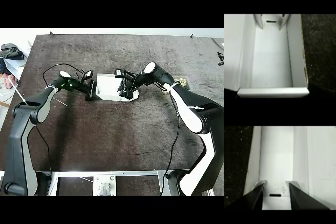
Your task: Fold the box and place the chain.
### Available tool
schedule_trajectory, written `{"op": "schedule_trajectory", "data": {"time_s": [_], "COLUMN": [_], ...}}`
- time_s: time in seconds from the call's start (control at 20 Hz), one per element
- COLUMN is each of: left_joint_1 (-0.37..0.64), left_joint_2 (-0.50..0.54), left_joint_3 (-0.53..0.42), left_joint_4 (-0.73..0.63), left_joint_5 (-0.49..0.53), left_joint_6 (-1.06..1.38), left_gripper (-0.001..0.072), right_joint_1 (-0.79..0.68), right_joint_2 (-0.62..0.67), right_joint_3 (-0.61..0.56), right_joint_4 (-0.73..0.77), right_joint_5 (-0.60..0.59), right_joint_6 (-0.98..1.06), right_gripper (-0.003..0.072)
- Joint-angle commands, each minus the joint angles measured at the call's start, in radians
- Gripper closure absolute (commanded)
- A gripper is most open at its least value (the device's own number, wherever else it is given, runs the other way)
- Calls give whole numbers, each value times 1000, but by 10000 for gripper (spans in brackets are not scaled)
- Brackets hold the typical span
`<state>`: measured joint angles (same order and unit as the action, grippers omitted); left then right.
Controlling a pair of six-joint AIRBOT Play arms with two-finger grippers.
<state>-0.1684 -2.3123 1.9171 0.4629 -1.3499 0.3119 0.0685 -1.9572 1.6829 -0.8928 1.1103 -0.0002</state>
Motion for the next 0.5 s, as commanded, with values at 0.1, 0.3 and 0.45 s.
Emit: {"op": "schedule_trajectory", "data": {"time_s": [0.1,0.3,0.45], "left_joint_1": [1,1,1], "left_joint_2": [0,0,0], "left_joint_3": [0,0,0], "left_joint_4": [0,0,0], "left_joint_5": [0,0,0], "left_joint_6": [0,0,0], "left_gripper": [431,431,431], "right_joint_1": [1,0,0], "right_joint_2": [-6,-6,-6], "right_joint_3": [0,0,0], "right_joint_4": [8,7,7], "right_joint_5": [-1,0,0], "right_joint_6": [0,1,0], "right_gripper": [258,100,101]}}
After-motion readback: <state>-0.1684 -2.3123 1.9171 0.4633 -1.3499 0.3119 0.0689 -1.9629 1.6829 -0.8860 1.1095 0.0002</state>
